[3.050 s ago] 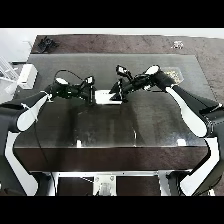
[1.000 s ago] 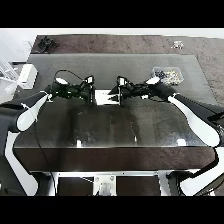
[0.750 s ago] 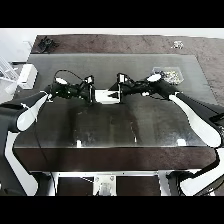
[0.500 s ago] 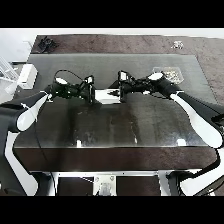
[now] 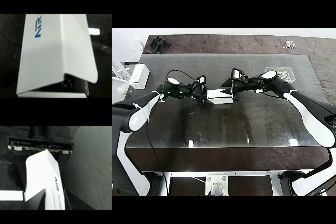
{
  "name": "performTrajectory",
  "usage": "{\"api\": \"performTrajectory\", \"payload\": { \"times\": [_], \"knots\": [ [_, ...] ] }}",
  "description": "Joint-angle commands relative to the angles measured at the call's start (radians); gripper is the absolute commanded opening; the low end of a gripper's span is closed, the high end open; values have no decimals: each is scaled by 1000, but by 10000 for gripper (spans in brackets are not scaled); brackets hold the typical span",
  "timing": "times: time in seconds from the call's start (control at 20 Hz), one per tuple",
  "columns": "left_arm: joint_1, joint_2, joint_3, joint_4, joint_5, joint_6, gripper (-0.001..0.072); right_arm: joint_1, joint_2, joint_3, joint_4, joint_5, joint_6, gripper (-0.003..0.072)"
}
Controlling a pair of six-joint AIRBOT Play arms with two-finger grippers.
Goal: Fold the box and place the chain.
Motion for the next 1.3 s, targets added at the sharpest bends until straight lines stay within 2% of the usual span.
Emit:
{"api": "performTrajectory", "payload": {
  "times": [0.0, 0.65, 0.95, 1.15, 1.25],
  "knots": [
    [0, 0, 0, 1, -1, 1, 511, 2, -4, 2, 1, -4, 0, 259],
    [0, 0, 0, 1, 0, 1, 512, 3, -17, 2, 1, -3, -2, 251],
    [0, 0, 0, 1, 0, 1, 511, 6, -18, -6, 0, 53, 1, 251],
    [0, 0, 0, 1, -1, 1, 511, 5, -22, -4, 1, -32, -3, 251],
    [0, 0, 0, 1, -1, 1, 511, 5, -22, 6, 1, -33, -3, 251]
  ]
}}
